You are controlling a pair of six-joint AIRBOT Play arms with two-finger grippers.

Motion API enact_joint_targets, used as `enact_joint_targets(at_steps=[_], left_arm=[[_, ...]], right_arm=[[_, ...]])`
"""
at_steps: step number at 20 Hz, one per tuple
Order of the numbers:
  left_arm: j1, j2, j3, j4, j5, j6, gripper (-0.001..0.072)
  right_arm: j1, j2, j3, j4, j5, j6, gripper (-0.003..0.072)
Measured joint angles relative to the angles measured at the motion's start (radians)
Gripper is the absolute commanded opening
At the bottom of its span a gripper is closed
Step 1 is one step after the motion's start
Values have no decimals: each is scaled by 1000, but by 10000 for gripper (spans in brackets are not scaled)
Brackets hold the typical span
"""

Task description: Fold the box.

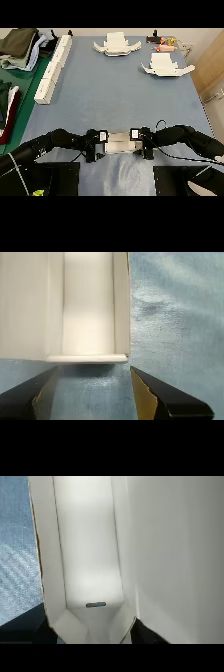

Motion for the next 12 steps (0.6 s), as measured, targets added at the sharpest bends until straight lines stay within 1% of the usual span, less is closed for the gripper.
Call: enact_joint_targets(at_steps=[7, 12], left_arm=[[-9, -51, 14, -56, 36, 11, 699], [-46, -84, 16, -86, 69, 55, 699]], right_arm=[[0, 0, 0, 0, 0, 0, 512], [0, 0, 0, 0, 0, 0, 512]])
